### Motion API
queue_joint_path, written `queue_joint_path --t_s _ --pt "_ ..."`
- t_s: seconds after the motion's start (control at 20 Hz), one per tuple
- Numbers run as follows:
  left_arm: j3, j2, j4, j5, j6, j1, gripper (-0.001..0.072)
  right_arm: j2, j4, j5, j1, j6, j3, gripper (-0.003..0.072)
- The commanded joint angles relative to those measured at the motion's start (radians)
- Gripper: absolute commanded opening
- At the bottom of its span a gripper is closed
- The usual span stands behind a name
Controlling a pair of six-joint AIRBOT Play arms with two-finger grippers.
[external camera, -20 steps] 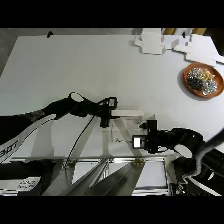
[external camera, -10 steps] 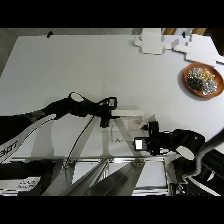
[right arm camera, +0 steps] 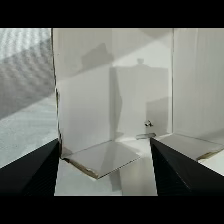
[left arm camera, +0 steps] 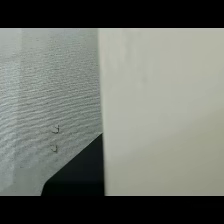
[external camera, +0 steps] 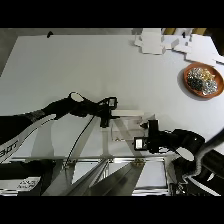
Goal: Fold the box and place the chain.
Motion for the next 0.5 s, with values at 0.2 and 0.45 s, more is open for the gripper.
queue_joint_path --t_s 0.2,0.45 --pt "0.001 0.000 0.000 0.000 0.000 0.000 0.0010 0.001 0.109 0.089 -0.146 -0.101 0.048 0.0602" --pt "0.001 0.000 0.000 0.000 0.000 0.000 0.0010 -0.011 0.245 0.087 -0.244 -0.279 0.063 0.0603"
